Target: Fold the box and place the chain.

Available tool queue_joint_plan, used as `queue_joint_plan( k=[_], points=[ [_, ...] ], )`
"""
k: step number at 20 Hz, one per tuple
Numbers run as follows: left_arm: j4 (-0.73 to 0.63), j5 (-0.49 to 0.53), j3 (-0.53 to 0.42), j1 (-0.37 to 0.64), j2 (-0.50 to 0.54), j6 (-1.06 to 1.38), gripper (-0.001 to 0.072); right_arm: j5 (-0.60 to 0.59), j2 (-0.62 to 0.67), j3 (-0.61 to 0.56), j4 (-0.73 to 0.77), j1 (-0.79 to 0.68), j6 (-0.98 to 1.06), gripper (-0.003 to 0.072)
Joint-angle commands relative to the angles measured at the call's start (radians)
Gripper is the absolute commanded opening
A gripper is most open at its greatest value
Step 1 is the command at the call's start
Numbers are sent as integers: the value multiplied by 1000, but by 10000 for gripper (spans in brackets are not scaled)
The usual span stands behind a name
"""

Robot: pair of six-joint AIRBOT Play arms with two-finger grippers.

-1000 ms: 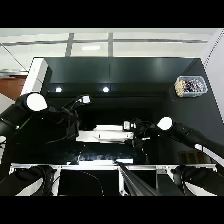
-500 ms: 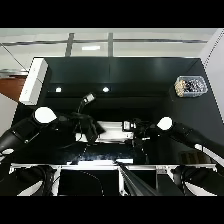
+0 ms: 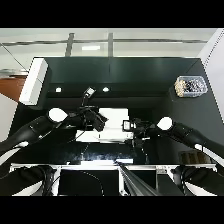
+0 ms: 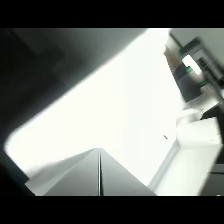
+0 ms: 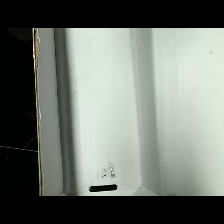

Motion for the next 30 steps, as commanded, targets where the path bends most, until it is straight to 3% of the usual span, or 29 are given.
queue_joint_plan(
  k=[1, 4, 7, 8, 9, 10, 15, 18, 20, 24, 26, 30],
  points=[
    [-5, 5, 0, -12, -59, 2, 30, -7, 0, -1, 0, 0, 0, 475],
    [39, -8, 14, -2, -34, 2, 30, -6, 0, -1, 0, 0, 0, 475],
    [150, -129, 42, 50, 44, -2, 44, -6, 0, -1, 0, 0, 0, 475],
    [185, -169, 42, 76, 80, -4, 199, -6, 0, -1, 0, 0, 0, 475],
    [234, -211, 42, 108, 120, -12, 516, -6, 0, -1, 0, 0, 0, 475],
    [288, -258, 42, 139, 156, -24, 713, -6, 0, -1, 0, 0, 0, 475],
    [644, -521, 28, 271, 257, 0, 713, -6, 0, -1, 0, 0, 0, 475],
    [593, -532, -53, 261, 257, 310, 713, -6, 0, -1, 0, 0, 0, 475],
    [505, -474, -125, 230, 255, 505, 712, -6, 0, -1, 0, 0, 0, 475],
    [340, -199, -202, 174, 251, 509, 711, -6, 0, -1, 0, 0, 0, 475],
    [271, -176, -201, 144, 233, 581, 710, -6, 0, -1, 0, 0, 0, 475],
    [266, -179, -201, 91, 200, 625, 684, -6, 0, -1, 0, 0, 0, 475]
  ],
)
